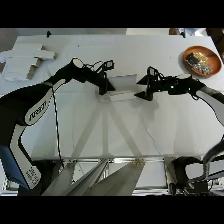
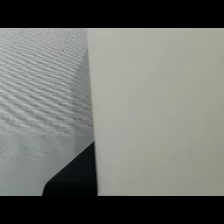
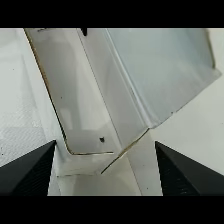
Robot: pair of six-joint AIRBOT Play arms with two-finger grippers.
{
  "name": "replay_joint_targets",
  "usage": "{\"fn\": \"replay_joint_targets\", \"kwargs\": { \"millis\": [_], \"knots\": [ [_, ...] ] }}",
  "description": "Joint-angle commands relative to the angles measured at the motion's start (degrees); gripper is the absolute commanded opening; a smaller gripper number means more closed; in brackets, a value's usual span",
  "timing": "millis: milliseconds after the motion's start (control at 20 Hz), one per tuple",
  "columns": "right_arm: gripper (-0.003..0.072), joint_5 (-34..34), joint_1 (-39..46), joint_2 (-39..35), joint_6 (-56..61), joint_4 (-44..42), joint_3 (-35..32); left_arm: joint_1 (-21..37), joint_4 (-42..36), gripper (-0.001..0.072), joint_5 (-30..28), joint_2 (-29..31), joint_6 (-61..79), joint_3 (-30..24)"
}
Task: Fold the box and place the chain.
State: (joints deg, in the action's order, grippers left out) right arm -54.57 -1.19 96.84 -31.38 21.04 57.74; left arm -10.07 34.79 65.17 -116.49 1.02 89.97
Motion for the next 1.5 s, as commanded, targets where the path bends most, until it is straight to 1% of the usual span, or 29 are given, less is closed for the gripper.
{"fn": "replay_joint_targets", "kwargs": {
  "millis": [0, 200, 350, 600, 750, 900, 1000, 1150, 1300, 1450],
  "knots": [
    [0.0686, -1.97, -1.20, 1.16, -0.07, 1.09, 2.03, -0.04, -0.02, 0.0017, 0.00, 0.00, 0.02, -0.02],
    [0.0686, -5.84, -2.93, 1.81, 2.67, 6.12, 2.03, -0.04, -0.02, 0.0017, 0.00, 0.00, 0.02, -0.02],
    [0.0686, -6.58, -3.26, 2.16, 4.70, 9.25, 2.03, -0.04, -0.02, 0.0017, 0.00, 0.00, 0.02, -0.02],
    [0.0686, -9.05, -3.26, 2.60, 7.48, 8.41, 2.01, -0.04, -0.02, 0.0017, 0.00, 0.00, 0.02, -0.02],
    [0.0686, -7.39, -3.26, 3.39, 10.19, 5.92, 2.01, -0.04, -0.02, 0.0017, 0.00, 0.00, 0.02, -0.02],
    [0.0686, -7.15, -3.21, 3.89, 10.34, 2.14, 2.01, -0.04, -0.02, 0.0017, 0.00, 0.00, 0.02, -0.02],
    [0.0686, -6.67, -3.19, 4.00, 10.64, 1.22, 2.01, -0.04, -0.02, 0.0017, 0.00, 0.00, 0.02, -0.02],
    [0.0686, -5.25, -3.21, 4.00, 13.38, 1.64, 2.01, -0.04, -0.02, 0.0017, 0.00, 0.00, 0.04, -0.02],
    [0.0686, -6.78, -3.21, 4.00, 12.46, 2.93, 2.01, -0.04, -0.02, 0.0017, 0.00, 0.00, 0.04, -0.02],
    [0.0686, -8.46, -3.21, 4.00, 13.14, 6.56, 2.01, -0.04, -0.02, 0.0017, 0.00, 0.00, 0.02, -0.02]
  ]
}}
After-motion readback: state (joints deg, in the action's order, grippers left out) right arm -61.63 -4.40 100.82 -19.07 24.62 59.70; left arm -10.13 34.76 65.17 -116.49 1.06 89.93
